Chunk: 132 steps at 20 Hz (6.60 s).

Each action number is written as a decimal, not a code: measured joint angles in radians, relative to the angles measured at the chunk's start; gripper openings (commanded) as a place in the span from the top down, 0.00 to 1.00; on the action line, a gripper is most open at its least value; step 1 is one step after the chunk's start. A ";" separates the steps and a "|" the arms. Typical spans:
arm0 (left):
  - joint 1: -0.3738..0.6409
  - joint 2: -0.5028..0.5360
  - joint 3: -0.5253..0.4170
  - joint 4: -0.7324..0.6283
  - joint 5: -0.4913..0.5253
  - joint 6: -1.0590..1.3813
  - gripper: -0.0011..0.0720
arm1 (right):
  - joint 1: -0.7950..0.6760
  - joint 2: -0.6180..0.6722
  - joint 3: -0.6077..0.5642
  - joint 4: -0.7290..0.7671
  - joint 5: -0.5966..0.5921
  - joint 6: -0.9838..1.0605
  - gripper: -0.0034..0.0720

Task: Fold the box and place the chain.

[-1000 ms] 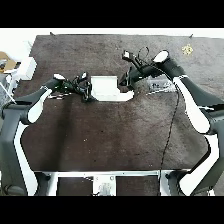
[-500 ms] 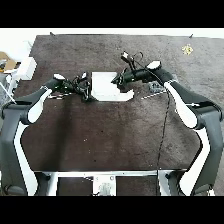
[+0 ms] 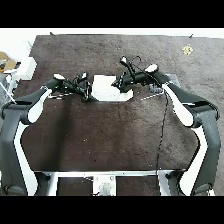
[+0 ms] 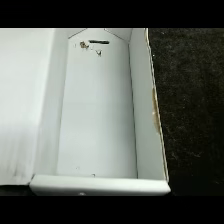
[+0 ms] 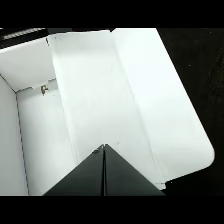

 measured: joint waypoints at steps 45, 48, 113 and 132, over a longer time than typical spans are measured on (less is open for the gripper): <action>0.000 0.000 0.000 0.000 0.000 0.001 0.61 | 0.051 0.181 -0.240 -0.271 -0.068 -0.161 0.67; 0.000 0.000 0.000 0.000 -0.001 0.001 0.61 | 0.070 0.174 -0.240 -0.250 -0.108 -0.167 0.67; 0.000 0.000 0.000 0.000 0.000 0.000 0.61 | -0.124 0.208 -0.406 0.171 0.060 0.776 0.34; 0.000 0.000 0.000 0.000 0.000 0.001 0.61 | 0.076 0.200 -0.207 -0.285 -0.108 1.138 0.37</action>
